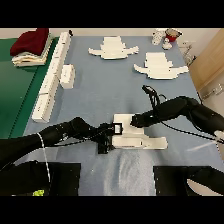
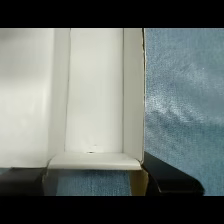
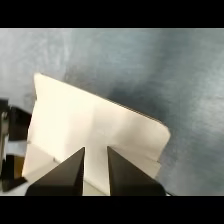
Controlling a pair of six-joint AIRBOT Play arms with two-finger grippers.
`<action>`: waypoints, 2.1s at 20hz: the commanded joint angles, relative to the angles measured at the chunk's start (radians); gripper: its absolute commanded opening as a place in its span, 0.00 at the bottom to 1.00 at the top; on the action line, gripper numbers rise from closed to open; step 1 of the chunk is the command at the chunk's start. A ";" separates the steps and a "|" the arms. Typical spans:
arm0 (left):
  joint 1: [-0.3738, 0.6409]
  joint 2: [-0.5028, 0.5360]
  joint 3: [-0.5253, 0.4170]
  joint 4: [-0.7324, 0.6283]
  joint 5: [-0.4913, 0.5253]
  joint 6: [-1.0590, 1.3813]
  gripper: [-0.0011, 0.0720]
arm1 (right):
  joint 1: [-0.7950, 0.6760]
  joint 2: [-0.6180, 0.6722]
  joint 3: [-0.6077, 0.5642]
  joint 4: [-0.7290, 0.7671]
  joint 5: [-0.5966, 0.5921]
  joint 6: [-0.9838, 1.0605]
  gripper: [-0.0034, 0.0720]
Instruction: Fold the box.
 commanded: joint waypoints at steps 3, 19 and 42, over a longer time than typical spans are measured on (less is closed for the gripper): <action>0.000 0.000 0.000 -0.001 0.003 -0.001 0.66 | 0.002 0.238 -0.040 -0.071 -0.314 -0.364 0.34; 0.000 0.000 0.000 -0.001 0.003 -0.001 0.66 | 0.029 0.259 -0.240 -0.272 -0.098 -0.793 0.82; 0.000 0.000 0.000 -0.001 0.003 -0.001 0.66 | 0.107 0.184 -0.240 -0.159 0.042 -0.941 0.85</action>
